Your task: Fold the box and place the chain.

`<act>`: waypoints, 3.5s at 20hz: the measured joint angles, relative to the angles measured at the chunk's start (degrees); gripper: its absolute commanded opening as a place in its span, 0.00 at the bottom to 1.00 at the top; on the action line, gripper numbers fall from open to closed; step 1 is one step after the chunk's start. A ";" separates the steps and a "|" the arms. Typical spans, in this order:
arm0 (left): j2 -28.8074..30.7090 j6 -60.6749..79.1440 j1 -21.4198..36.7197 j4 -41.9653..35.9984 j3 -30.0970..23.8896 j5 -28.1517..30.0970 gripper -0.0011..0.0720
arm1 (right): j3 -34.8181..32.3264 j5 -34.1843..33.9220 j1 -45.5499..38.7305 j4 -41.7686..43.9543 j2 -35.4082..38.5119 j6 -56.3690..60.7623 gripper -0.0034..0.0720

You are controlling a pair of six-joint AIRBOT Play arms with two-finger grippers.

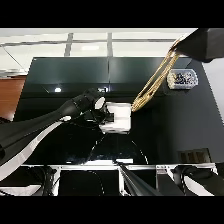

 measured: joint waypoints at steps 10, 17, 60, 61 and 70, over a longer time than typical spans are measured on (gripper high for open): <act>0.00 0.00 -0.02 0.00 0.00 0.00 0.05 | -15.72 -8.57 11.10 2.67 0.04 0.79 0.05; 0.00 0.02 0.00 0.00 0.00 0.00 0.05 | -19.30 -12.66 12.39 4.02 0.07 0.85 0.05; 0.33 -4.48 -0.09 0.00 2.47 0.35 0.83 | -52.30 -17.79 2.93 -15.76 0.98 3.23 0.46; 0.52 -4.85 -0.13 -0.02 3.06 -0.11 0.83 | -52.30 -17.90 2.93 -15.78 1.01 3.23 0.46; 15.28 -0.07 -0.85 13.73 -0.44 -4.94 0.83 | -52.30 -19.17 2.93 -15.85 1.01 3.21 0.46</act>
